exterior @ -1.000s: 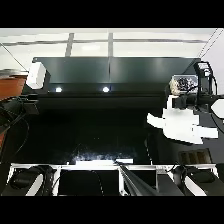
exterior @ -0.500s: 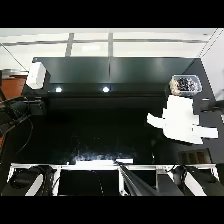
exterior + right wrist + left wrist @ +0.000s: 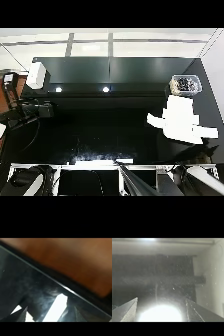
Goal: Fold the box and place the chain.
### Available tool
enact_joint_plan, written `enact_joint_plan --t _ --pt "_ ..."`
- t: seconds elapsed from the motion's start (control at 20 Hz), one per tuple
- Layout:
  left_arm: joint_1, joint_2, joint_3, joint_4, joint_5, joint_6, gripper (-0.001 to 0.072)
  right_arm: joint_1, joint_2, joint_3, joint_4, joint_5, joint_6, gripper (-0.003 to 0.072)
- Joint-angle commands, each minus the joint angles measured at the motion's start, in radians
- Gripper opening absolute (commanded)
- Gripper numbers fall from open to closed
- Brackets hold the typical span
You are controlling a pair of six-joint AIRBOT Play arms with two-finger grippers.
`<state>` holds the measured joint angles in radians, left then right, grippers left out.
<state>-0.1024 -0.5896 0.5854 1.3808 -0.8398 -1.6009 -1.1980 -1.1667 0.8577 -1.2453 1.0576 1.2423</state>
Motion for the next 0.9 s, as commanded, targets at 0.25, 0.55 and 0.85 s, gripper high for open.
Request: enact_joint_plan --t 0.25,0.55,0.85 --pt "-0.008 -0.079 0.002 -0.102 0.115 0.000 0.0703 -0.017 -0.496 0.265 0.268 0.503 -0.352 0.0687" --pt "-0.008 -0.079 0.002 -0.111 0.129 0.000 0.0703 0.131 -0.512 0.266 0.201 0.550 -0.347 0.0572" --pt "-0.008 -0.079 0.002 -0.111 0.128 0.000 0.0703 0.153 -0.512 0.265 0.172 0.566 -0.306 0.0572"
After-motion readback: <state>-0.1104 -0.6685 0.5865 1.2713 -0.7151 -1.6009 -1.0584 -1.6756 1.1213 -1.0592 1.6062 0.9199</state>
